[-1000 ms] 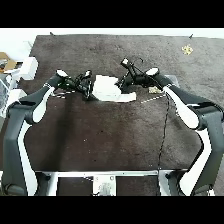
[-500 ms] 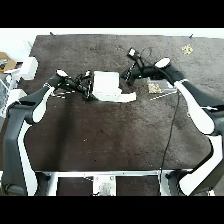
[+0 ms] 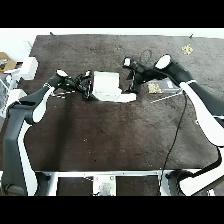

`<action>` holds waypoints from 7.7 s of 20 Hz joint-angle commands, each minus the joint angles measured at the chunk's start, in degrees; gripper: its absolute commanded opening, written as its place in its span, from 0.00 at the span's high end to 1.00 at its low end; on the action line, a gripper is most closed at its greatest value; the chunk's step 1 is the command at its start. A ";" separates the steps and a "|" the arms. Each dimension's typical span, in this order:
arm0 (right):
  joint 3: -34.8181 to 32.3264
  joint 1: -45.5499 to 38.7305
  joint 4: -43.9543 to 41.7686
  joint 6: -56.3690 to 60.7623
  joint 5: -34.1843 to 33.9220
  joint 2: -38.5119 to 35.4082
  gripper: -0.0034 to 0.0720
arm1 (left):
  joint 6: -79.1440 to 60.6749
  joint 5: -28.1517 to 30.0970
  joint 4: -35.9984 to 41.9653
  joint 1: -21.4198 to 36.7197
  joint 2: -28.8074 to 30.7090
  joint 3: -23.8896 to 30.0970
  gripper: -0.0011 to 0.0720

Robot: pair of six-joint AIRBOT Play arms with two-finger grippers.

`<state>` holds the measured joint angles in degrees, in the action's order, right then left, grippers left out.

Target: Fold the box and place the chain.

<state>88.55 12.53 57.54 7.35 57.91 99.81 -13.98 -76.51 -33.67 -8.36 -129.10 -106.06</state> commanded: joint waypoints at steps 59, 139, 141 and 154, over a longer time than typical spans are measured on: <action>-13.46 -10.73 -1.66 63.87 -2.23 -3.93 0.95 | -0.02 0.07 0.07 0.00 -0.02 0.00 0.42; 20.41 16.96 38.58 116.93 8.94 18.14 0.68 | 0.02 0.48 0.72 0.00 -0.02 0.00 0.42; 20.39 17.03 38.58 117.22 8.92 18.14 0.69 | 0.00 0.48 0.72 0.00 -0.02 0.00 0.42; 20.41 17.79 39.10 117.46 7.19 18.10 0.94 | 0.00 0.48 0.72 0.00 -0.02 0.00 0.42</action>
<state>108.90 30.24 96.86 124.75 65.56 117.93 -13.93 -75.81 -32.88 -8.34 -129.10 -106.00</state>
